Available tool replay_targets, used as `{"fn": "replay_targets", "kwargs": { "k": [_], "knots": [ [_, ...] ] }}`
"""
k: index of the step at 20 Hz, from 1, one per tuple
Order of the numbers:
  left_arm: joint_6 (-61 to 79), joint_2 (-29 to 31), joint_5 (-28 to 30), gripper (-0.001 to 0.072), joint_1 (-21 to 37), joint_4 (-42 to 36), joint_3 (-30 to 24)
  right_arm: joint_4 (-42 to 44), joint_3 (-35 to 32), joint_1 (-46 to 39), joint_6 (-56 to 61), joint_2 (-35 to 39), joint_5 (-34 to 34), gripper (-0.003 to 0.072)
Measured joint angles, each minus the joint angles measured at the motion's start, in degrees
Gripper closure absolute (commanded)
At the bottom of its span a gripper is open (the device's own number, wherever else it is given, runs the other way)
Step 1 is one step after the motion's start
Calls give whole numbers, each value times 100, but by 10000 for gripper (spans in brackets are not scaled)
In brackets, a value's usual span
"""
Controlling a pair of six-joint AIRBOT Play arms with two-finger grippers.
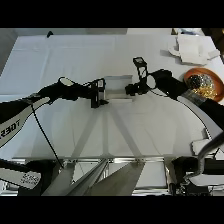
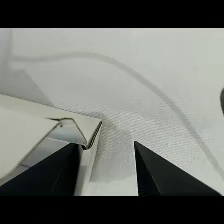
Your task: Fold the box and place the chain.
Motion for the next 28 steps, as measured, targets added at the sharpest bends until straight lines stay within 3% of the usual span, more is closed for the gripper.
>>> {"fn": "replay_targets", "kwargs": {
  "k": [10, 18, 20, 23, 27, 28],
  "knots": [
    [-2, 0, 0, 451, 0, 0, 0, -321, 614, 179, 544, -463, 599, 390],
    [0, 0, 0, 451, 0, 0, 0, 107, 1073, 188, 1027, -804, 1222, 398],
    [-2, 0, -2, 451, 0, 0, 0, 173, 1091, 188, 1080, -883, 1255, 457],
    [-2, 0, 0, 451, 0, 0, 0, 160, 1106, 188, 1147, -951, 1272, 671],
    [0, 0, -2, 451, 0, 0, 0, 120, 1113, 192, 1309, -977, 1263, 672],
    [2, 0, -2, 451, 0, 0, 0, 122, 1113, 190, 1329, -979, 1263, 602]
  ]
}}
